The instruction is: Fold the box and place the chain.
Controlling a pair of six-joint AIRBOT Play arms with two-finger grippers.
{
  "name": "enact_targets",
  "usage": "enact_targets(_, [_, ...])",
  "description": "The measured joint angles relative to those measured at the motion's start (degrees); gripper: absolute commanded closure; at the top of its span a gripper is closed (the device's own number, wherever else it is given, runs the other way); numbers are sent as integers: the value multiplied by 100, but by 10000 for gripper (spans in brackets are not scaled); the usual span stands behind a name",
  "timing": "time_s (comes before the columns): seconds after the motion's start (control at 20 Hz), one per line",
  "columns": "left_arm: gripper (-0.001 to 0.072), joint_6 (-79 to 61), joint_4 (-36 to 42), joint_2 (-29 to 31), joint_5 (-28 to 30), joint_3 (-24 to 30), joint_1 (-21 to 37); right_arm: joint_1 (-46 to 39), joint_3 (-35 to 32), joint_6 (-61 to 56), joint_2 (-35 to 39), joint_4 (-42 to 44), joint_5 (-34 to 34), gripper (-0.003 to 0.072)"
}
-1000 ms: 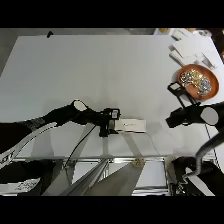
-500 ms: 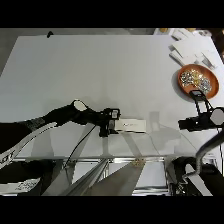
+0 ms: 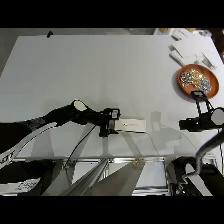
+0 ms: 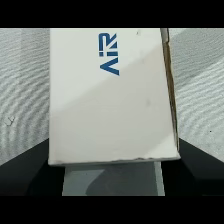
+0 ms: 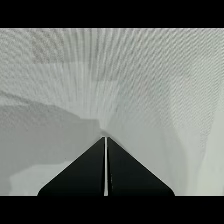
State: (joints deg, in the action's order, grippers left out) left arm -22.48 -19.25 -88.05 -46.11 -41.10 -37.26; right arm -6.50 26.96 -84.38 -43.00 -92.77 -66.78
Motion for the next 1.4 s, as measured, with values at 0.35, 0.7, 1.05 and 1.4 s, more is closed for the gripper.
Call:
enact_targets(0.35, [439,0,0,0,0,0,0,0,0,-4,0,0,0,673])
enact_targets(0.7, [439,7,186,0,-92,2,0,0,0,-2,0,0,0,673])
enact_targets(1.05, [438,190,153,507,-107,9,13,0,0,-2,0,2,0,673])
enact_targets(1.4, [438,2369,-901,2621,396,9,765,0,0,-4,0,2,0,673])
